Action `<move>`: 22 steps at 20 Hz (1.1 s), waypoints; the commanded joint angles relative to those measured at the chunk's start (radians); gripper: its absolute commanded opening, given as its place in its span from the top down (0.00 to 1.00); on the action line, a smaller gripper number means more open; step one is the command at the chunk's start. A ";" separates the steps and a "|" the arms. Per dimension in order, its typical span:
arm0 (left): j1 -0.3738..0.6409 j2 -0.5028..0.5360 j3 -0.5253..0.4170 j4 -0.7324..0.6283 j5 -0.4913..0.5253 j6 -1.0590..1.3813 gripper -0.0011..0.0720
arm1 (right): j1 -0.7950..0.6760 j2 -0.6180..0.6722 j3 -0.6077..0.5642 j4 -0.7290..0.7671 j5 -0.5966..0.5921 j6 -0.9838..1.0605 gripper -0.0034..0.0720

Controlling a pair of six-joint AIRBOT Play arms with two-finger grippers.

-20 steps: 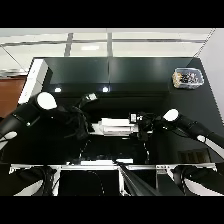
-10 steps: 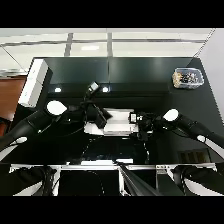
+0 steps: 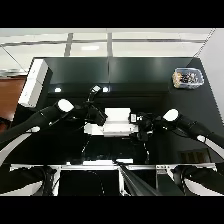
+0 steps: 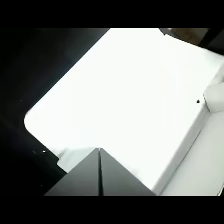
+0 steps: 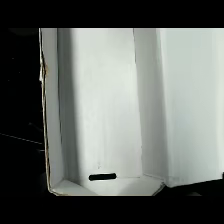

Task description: Fold the box and place the chain.

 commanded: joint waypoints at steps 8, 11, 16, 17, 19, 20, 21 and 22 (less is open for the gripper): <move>0.123 0.059 0.142 0.208 -0.233 -0.072 0.95 | 0.001 -0.001 0.000 0.002 -0.001 0.001 0.47; 0.219 0.220 0.137 0.367 -0.248 -0.180 0.95 | 0.001 -0.001 0.000 0.002 -0.001 0.001 0.47; 0.391 0.417 -0.012 0.261 -0.315 0.022 0.94 | 0.001 -0.001 0.000 0.002 -0.001 0.001 0.47; 0.392 0.428 -0.053 0.214 -0.389 0.139 0.94 | 0.001 -0.001 0.000 0.002 -0.001 0.001 0.47; 0.365 0.427 -0.118 0.192 -0.476 0.303 0.94 | 0.001 -0.001 0.000 0.002 -0.001 0.001 0.47; 0.344 0.426 -0.149 0.195 -0.454 0.351 0.71 | 0.001 -0.001 0.000 0.002 -0.001 0.001 0.47; 0.319 0.426 -0.176 0.197 -0.398 0.381 0.33 | 0.001 -0.001 0.000 0.002 -0.001 0.001 0.47; 0.291 0.424 -0.200 0.196 -0.320 0.402 0.01 | 0.001 -0.001 0.000 0.002 -0.001 0.001 0.47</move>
